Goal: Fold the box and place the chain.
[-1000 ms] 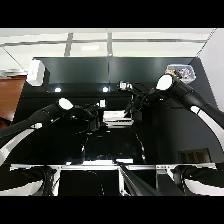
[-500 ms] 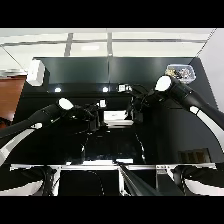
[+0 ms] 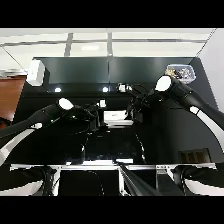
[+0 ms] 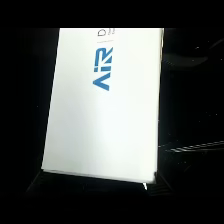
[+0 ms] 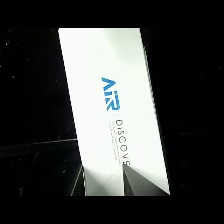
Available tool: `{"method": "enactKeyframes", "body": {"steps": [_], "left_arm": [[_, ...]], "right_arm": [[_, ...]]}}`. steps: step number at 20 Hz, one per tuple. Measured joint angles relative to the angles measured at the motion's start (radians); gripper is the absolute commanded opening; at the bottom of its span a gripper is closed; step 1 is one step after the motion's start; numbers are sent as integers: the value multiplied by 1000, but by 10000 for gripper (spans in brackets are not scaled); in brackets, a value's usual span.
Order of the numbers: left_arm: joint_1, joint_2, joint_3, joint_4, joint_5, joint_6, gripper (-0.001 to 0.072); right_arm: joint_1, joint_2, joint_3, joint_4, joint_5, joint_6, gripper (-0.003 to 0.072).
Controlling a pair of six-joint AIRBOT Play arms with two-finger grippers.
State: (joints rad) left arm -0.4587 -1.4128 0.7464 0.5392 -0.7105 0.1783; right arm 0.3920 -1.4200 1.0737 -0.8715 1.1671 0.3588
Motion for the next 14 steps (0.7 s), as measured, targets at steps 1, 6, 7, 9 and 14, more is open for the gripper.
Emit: {"method": "enactKeyframes", "body": {"steps": [1, 6, 7, 9, 14], "left_arm": [[0, 0, 0, 0, 0, 0, 390], [0, 0, 0, 0, 0, 0, 389], [0, 0, 0, 0, 0, 2, 390], [-1, 0, 0, 0, 0, 2, 390], [-1, 0, 0, 0, 0, 1, 390]], "right_arm": [[0, 0, -3, 0, -1, 1, 309], [0, 0, -24, 5, -8, 5, 310], [0, 1, -26, 6, -7, 7, 309], [-1, 7, -23, 2, 1, 28, 309], [-63, 63, -2, 1, 78, 275, 188]]}}
